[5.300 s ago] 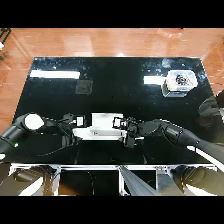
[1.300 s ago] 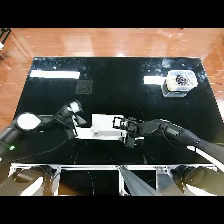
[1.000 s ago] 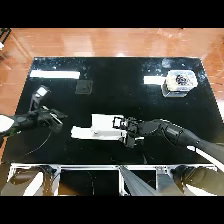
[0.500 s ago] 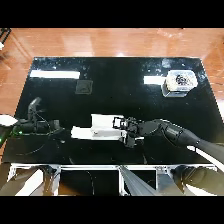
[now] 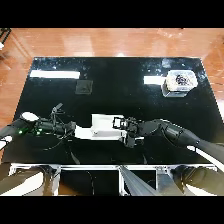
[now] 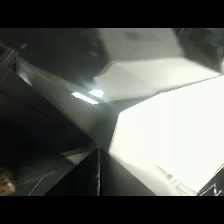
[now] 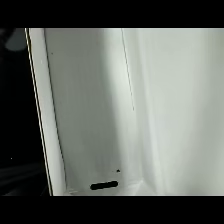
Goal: Fold the box and place the chain.
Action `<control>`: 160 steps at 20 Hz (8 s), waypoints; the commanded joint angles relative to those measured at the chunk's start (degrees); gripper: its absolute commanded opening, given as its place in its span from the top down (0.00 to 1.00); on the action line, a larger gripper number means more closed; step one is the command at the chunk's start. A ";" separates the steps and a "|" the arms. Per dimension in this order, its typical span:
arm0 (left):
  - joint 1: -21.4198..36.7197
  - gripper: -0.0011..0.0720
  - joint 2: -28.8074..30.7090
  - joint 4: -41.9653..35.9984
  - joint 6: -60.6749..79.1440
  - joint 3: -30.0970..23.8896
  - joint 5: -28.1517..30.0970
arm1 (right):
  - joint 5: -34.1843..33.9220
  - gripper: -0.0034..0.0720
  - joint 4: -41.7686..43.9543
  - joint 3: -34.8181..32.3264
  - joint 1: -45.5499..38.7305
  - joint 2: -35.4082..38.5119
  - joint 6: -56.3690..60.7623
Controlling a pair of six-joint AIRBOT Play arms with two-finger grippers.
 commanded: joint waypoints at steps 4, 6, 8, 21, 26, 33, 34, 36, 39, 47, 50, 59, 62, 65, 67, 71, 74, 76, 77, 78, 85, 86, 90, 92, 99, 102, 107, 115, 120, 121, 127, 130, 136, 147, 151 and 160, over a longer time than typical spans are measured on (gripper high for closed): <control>0.44 0.48 -0.90 -3.28 2.89 1.92 -4.42 | 0.07 0.71 0.00 0.00 0.07 0.00 0.00; 0.28 0.48 -0.90 -4.02 4.44 2.80 -6.16 | 0.07 0.71 0.00 0.00 0.07 0.00 0.02; 0.26 0.47 -0.90 -6.45 5.68 2.91 -6.93 | 0.07 0.71 0.00 0.00 0.07 0.00 0.02; -1.40 0.21 5.33 -7.80 5.70 2.75 -10.54 | 0.04 0.71 0.00 0.00 0.07 0.00 0.02; -9.60 0.21 7.48 -5.66 -0.39 2.78 -5.05 | 0.04 0.71 0.00 0.00 0.07 0.00 0.04; -16.94 0.21 9.73 -1.09 -8.11 2.80 3.85 | 0.04 0.71 -0.02 0.00 0.07 0.00 0.02; -17.27 0.21 9.77 -1.14 -8.79 2.80 4.59 | 0.02 0.71 0.00 0.00 0.07 0.00 0.02; -17.92 0.21 9.77 -1.44 -9.05 2.80 5.42 | 0.04 0.71 -0.02 0.00 0.07 0.00 0.02; -19.61 0.21 9.77 -1.55 -10.23 2.84 7.39 | 0.04 0.71 0.00 0.00 0.07 0.00 0.02; -23.78 0.21 9.77 -1.73 -10.62 2.91 10.10 | 0.02 0.71 0.00 0.00 0.07 0.00 0.02; -24.11 0.21 9.77 -1.68 -11.50 2.91 10.95 | -0.37 0.71 0.00 0.00 0.09 0.00 0.02; -24.11 0.21 9.75 -1.01 -15.41 2.91 11.15 | -0.48 0.71 0.00 0.00 0.07 0.00 0.02; -24.61 0.21 9.75 -0.46 -16.04 2.91 12.46 | -0.46 0.71 0.00 0.00 0.07 0.00 0.02; -26.62 0.21 9.75 1.40 -18.38 2.91 14.78 | -0.46 0.71 0.00 0.00 0.07 0.00 0.02; -28.09 0.21 9.73 3.41 -20.87 2.91 15.98 | -0.48 0.71 -0.02 0.00 0.07 0.00 0.02; -28.72 0.21 9.73 4.04 -22.25 2.91 17.77 | -0.50 0.71 0.00 0.00 0.09 0.00 0.02; -28.72 0.21 9.66 4.09 -23.67 2.91 18.58 | -0.63 0.71 0.00 0.00 0.09 0.00 0.02; -28.74 0.21 9.66 4.74 -23.67 2.91 18.51 | -0.63 0.71 -0.02 0.00 0.07 0.02 0.02; -28.72 0.21 9.64 5.07 -23.69 2.91 18.49 | -0.63 0.71 -0.02 0.00 0.07 0.00 0.02; -28.70 0.21 9.64 5.11 -23.71 2.91 18.64 | -0.63 0.71 -0.02 0.00 0.09 0.00 0.00; -28.68 0.21 9.53 5.14 -25.11 2.91 18.95 | -0.83 0.71 -0.70 0.00 1.18 0.00 0.02; -28.68 0.21 9.53 5.14 -25.24 2.91 19.21 | -0.90 0.71 -0.98 0.00 1.18 0.00 0.02; -28.63 0.21 9.53 5.11 -25.27 2.91 19.63 | -0.98 0.71 -1.03 0.00 1.18 0.00 0.02; -28.63 0.21 9.55 5.11 -25.27 2.91 19.56 | -1.03 0.71 -1.03 0.00 1.18 0.02 0.02; -28.79 0.21 9.55 7.21 -27.43 3.93 19.43 | -1.05 0.71 -1.03 0.00 1.18 0.00 0.02; -29.81 0.13 9.55 14.56 -30.16 6.49 17.53 | -1.03 0.71 -1.03 0.00 1.18 0.00 0.02; -31.47 0.13 9.55 18.45 -32.70 7.85 16.04 | -1.03 0.71 -1.03 0.00 1.18 0.00 0.02; -32.17 0.13 9.55 18.86 -32.41 7.93 16.15 | -1.03 0.71 -1.05 0.00 1.18 0.00 0.02; -37.88 0.13 9.53 31.34 -39.74 11.02 16.57 | -1.01 0.71 -1.05 0.00 1.18 0.00 0.02; -38.73 0.13 9.53 34.75 -42.25 11.87 16.39 | -1.03 0.71 -1.05 0.00 1.18 0.00 0.02; -41.51 0.14 6.84 37.64 -44.76 16.87 9.55 | -1.03 0.71 -1.07 0.00 1.18 0.00 0.02; -42.01 0.14 4.81 36.17 -44.76 18.95 8.04 | -1.03 0.71 -1.07 0.00 1.18 0.00 0.04; -42.07 0.24 4.52 36.39 -46.12 19.74 5.64 | -1.01 0.71 -1.07 0.00 1.18 0.00 0.02; -42.23 0.31 0.15 38.36 -49.00 21.53 3.65 | -0.98 0.71 -1.07 0.00 1.18 0.00 0.02; -42.27 0.31 -3.21 40.41 -50.80 24.24 1.68 | -1.01 0.71 -1.07 0.00 1.18 0.00 0.02; -46.82 0.50 -4.20 48.65 -58.53 25.42 -0.52 | -1.01 0.71 -1.07 0.00 1.18 0.00 0.02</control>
